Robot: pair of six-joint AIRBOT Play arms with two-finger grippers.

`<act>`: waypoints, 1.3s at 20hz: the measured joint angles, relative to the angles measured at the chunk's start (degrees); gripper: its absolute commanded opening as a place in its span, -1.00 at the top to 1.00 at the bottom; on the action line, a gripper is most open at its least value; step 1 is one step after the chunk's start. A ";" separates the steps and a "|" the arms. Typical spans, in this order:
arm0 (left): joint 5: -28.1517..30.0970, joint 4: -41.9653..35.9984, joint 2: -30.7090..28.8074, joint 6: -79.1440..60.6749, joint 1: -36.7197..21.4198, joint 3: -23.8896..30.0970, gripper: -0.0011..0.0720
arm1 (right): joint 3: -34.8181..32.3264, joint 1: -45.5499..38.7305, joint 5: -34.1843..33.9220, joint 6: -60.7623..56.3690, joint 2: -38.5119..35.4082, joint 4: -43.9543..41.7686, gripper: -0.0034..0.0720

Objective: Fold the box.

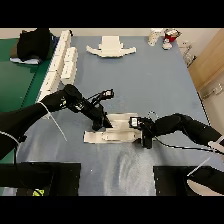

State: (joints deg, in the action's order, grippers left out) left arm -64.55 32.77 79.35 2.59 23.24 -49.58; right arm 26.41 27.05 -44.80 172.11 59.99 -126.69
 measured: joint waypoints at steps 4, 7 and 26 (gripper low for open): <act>0.02 0.02 0.00 0.00 0.00 0.00 0.94 | -0.13 0.15 -0.57 -0.04 0.00 -0.09 -0.69; 0.02 0.00 0.00 0.00 0.00 0.00 0.93 | -0.13 0.15 -0.57 -0.04 -0.15 -0.15 -0.69; 0.02 0.00 0.00 0.00 0.00 0.00 0.94 | -0.13 0.11 1.25 -0.07 -1.51 -0.26 -0.62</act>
State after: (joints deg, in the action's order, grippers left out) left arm -64.53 32.77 79.35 2.59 23.24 -49.58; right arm 26.28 27.16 -43.55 172.05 58.48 -126.96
